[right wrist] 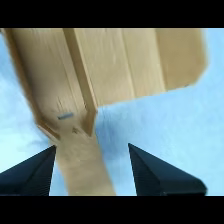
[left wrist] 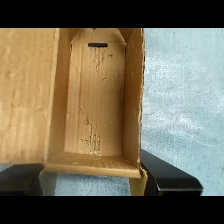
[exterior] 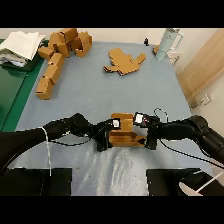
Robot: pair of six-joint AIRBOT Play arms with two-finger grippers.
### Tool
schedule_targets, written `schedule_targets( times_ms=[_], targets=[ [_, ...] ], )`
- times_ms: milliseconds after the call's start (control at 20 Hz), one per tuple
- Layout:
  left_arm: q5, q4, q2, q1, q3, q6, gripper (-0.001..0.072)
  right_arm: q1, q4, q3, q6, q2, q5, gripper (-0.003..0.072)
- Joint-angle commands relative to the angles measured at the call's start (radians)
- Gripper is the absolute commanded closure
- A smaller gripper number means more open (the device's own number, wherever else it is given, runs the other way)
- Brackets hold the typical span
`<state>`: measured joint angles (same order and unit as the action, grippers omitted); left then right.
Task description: Fold the box.
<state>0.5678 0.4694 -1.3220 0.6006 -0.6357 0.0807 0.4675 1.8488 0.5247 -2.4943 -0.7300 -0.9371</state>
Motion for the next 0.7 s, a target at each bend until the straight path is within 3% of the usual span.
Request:
schedule_targets(
  times_ms=[0, 250, 500, 650],
  targets=[
    [0.000, 0.001, 0.000, 0.000, -0.001, 0.000, 0.0175, 0.000, 0.154, 0.001, 0.120, 0.064, -0.076, -0.0029],
    [0.000, 0.002, 0.000, 0.000, -0.001, 0.000, 0.0175, 0.002, 0.326, 0.002, 0.301, 0.064, -0.206, -0.0028],
    [-0.001, 0.001, 0.000, 0.000, -0.001, 0.000, 0.0174, 0.002, 0.336, 0.002, 0.643, 0.064, -0.179, -0.0028],
    [-0.005, 0.010, 0.008, -0.001, -0.006, 0.005, 0.0175, 0.002, 0.340, 0.002, 0.733, 0.064, -0.105, -0.0028]
  ],
)
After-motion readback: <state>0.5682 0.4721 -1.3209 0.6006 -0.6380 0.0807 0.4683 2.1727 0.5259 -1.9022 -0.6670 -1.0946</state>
